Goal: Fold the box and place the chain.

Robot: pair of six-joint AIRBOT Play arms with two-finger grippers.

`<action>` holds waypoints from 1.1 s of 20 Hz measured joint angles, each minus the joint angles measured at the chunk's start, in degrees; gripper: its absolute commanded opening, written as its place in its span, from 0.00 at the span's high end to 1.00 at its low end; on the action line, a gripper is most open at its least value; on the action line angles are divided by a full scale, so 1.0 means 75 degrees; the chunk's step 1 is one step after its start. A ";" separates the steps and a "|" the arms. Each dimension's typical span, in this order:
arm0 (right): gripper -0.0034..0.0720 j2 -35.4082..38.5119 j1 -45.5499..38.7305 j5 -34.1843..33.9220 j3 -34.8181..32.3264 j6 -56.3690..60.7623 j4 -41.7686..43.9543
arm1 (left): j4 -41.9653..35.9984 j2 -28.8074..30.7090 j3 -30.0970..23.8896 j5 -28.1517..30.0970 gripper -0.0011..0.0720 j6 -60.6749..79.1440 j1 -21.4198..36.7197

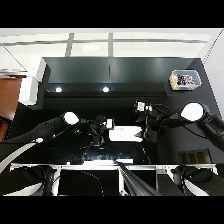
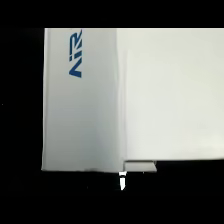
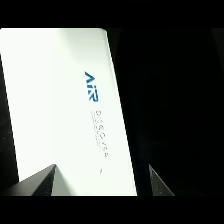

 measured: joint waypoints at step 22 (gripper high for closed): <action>0.48 0.0047 0.0912 -0.1122 -0.0583 -0.0012 -0.0318 | -0.0003 -0.0003 0.0000 -0.0003 0.33 -0.0003 0.0000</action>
